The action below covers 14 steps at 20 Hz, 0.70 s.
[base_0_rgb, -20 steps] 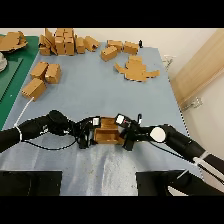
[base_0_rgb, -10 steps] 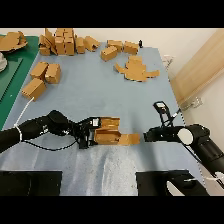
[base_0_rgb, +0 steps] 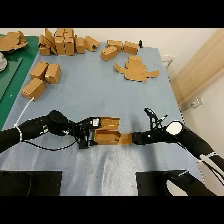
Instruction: Fold the box.
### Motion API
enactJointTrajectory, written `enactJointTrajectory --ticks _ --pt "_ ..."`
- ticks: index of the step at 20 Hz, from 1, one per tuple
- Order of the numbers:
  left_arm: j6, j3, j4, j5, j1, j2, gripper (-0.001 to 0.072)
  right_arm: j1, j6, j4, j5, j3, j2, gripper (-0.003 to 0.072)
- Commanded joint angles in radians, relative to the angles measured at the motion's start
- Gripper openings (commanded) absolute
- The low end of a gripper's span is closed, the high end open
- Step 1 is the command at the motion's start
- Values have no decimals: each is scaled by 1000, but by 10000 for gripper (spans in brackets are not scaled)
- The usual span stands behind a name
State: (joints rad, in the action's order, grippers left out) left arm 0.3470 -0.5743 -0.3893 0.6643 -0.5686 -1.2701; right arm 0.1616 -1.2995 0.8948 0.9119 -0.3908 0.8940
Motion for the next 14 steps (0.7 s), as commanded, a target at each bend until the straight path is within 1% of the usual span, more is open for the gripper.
enactJointTrajectory --ticks 1,3,6,8,10,13,14 --pt "0 0 0 0 1 0 523 44 58 -150 -20 2 14 2" --pt "0 0 0 0 1 0 523 60 58 -160 -28 2 14 2" --pt "0 0 0 0 1 0 523 65 63 -219 -38 0 9 2" --pt "0 0 0 0 1 0 523 71 75 -230 -32 -17 -6 6" --pt "0 0 0 0 1 0 523 77 79 -209 -29 -41 -26 176" --pt "0 0 0 0 1 0 523 78 58 -158 -27 -62 -31 177" --pt "0 0 0 0 1 0 523 81 58 -163 -24 -62 -28 245"
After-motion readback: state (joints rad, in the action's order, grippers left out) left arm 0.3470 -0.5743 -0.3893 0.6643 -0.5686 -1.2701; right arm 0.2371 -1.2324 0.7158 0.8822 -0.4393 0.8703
